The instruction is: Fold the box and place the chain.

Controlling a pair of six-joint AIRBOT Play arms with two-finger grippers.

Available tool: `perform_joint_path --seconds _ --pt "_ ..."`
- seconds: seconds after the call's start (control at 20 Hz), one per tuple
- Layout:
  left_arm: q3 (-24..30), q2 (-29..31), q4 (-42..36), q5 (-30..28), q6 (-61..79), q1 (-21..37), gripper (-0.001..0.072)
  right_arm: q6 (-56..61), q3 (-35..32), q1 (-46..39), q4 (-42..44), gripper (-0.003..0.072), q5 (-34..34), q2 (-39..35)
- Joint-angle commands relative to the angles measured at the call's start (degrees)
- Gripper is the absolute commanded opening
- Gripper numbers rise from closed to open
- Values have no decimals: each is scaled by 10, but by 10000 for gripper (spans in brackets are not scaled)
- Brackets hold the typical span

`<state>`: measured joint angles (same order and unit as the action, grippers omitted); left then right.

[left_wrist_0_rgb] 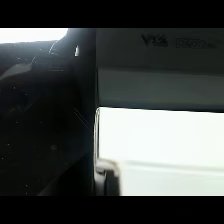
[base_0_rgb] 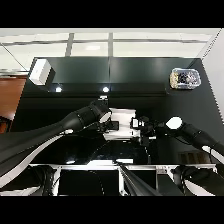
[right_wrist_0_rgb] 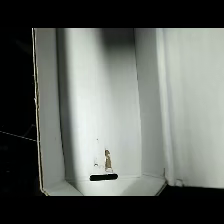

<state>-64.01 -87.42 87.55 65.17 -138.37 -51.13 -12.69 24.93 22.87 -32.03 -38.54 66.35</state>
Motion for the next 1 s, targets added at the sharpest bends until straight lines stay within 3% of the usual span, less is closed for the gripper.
perform_joint_path --seconds 0.0,0.1,0.15,0.5,0.65,0.7,0.8,0.95 --pt "-1 0 0 -4 2 0 34 1 0 0 1 166 0 0" --pt "-1 0 0 0 0 1 230 1 0 0 1 166 0 0" --pt "-1 0 0 0 -2 2 292 1 0 0 1 167 0 0" --pt "-1 -10 -2 16 -1 5 298 1 0 0 1 167 0 0" --pt "-1 -14 -11 11 0 4 285 1 0 0 1 167 0 0" --pt "-1 -14 -11 11 0 4 234 1 0 0 1 166 0 0" --pt "-1 -14 -11 10 0 5 28 1 0 0 1 166 0 0" --pt "-1 -14 -11 6 2 4 28 0 0 0 0 166 0 0"
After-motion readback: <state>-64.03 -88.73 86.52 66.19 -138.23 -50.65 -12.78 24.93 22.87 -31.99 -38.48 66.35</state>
